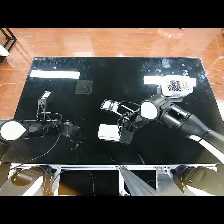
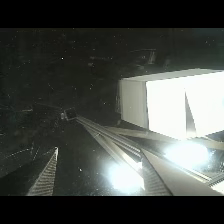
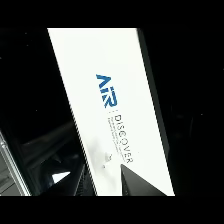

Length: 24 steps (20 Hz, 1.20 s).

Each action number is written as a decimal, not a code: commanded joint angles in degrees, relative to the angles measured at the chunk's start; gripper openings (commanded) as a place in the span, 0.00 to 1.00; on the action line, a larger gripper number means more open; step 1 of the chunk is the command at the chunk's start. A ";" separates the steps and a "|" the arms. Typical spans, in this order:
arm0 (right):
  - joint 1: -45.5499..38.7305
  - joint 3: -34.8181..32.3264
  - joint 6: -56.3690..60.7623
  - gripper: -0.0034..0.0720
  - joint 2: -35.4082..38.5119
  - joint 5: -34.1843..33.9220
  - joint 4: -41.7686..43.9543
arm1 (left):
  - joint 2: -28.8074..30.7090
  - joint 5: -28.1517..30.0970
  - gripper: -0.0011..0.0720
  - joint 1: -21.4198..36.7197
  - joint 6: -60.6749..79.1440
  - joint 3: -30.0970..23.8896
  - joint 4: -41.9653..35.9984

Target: Fold the box and place the chain.

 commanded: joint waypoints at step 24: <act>-10.64 -28.76 25.44 0.08 12.41 -27.69 41.59 | -0.87 -0.04 0.86 0.02 2.97 0.00 -0.50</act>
